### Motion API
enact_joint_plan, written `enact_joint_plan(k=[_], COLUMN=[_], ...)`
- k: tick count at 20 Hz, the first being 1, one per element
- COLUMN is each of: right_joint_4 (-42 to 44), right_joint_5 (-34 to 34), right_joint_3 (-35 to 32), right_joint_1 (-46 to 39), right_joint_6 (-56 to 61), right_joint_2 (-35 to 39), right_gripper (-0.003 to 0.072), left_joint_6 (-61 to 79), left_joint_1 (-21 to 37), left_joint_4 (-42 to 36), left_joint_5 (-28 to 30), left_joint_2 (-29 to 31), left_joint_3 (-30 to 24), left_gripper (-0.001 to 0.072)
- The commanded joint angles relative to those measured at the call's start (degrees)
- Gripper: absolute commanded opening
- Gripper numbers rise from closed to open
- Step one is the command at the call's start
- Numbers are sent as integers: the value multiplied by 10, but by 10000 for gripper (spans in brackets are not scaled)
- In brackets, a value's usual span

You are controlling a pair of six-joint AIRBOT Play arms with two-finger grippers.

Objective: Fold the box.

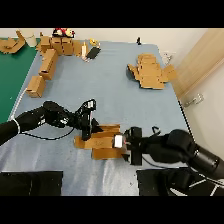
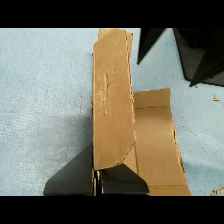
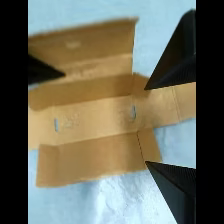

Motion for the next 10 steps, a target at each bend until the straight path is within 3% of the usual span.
enact_joint_plan(k=[1, 5, 10], right_joint_4=[-120, -282, -303], right_joint_5=[46, 84, 90], right_joint_3=[-42, -68, -67], right_joint_1=[126, 240, 251], right_joint_6=[173, 349, 370], right_joint_2=[5, -33, -64], right_gripper=[698, 699, 699], left_joint_6=[0, 0, 0], left_joint_1=[0, 0, 0], left_joint_4=[0, 0, 0], left_joint_5=[0, 0, 0], left_joint_2=[0, 0, 0], left_joint_3=[1, 1, 1], left_gripper=[13, 12, 12])
